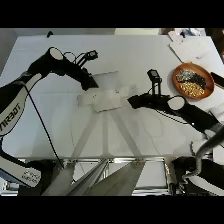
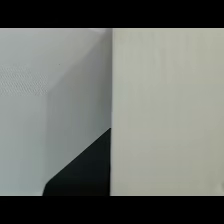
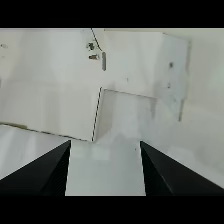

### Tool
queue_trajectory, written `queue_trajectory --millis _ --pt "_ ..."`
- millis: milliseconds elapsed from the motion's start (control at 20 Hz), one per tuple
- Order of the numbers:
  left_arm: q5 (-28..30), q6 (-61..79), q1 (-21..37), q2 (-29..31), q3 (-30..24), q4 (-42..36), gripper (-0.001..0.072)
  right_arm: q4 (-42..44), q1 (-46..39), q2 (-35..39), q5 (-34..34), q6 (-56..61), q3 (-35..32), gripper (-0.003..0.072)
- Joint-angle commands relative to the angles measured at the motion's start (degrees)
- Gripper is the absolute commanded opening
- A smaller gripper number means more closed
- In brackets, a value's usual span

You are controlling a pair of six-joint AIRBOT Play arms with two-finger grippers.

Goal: Fold the box and place the chain.

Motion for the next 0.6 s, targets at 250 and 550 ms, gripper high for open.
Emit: queue_trajectory --millis 250,550 --pt "-15.2 -0.4 3.6 16.2 0.0 1.8 0.0000 -1.5 -13.0 17.1 1.1 0.1 0.0 0.0476" --pt "-15.7 0.0 -2.3 22.8 -9.9 1.8 -0.0002 -5.2 -19.3 19.6 11.1 0.2 0.0 0.0476"
